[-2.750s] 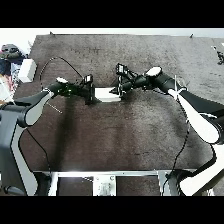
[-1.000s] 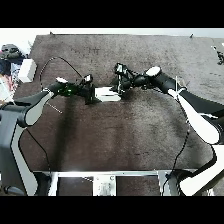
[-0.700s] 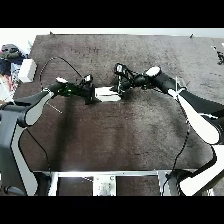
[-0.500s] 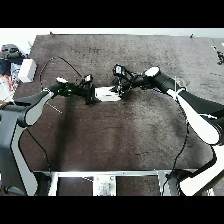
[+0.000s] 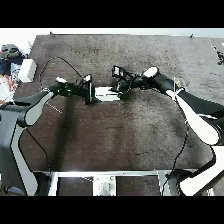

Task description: Fold the box and place the chain.

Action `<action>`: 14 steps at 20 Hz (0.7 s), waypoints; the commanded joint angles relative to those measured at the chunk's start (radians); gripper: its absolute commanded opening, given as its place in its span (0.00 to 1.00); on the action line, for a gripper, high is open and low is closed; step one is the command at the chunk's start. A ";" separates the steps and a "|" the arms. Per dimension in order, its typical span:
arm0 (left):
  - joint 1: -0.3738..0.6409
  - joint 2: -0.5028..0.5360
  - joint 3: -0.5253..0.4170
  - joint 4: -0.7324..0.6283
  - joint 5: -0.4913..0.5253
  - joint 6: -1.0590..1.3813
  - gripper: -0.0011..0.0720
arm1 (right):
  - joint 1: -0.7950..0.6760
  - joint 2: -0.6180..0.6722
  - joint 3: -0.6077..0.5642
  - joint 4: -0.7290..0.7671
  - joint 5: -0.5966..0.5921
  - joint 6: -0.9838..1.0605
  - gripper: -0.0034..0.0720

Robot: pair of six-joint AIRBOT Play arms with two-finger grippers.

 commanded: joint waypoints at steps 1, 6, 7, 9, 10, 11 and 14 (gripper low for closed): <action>-0.001 0.000 0.000 0.000 -0.002 0.001 0.24 | 0.001 -0.002 -0.001 -0.017 -0.004 0.003 0.26; 0.000 0.000 0.000 0.000 -0.001 0.001 0.24 | 0.001 -0.001 0.000 -0.021 -0.039 0.003 0.26; -0.001 0.000 0.000 0.000 -0.001 0.001 0.24 | 0.001 -0.002 0.000 -0.021 -0.036 0.004 0.26; -0.001 0.000 0.000 0.000 -0.001 0.001 0.24 | 0.003 -0.003 -0.001 -0.023 -0.035 0.004 0.26; -0.001 0.000 0.000 0.000 -0.001 0.001 0.24 | 0.004 -0.003 -0.001 -0.035 -0.032 0.004 0.26; -0.001 0.000 0.000 0.000 -0.001 0.001 0.24 | 0.005 -0.003 -0.001 -0.051 -0.026 0.004 0.26; -0.001 0.000 0.000 0.000 -0.001 0.001 0.24 | 0.005 -0.003 -0.001 -0.067 -0.009 0.007 0.26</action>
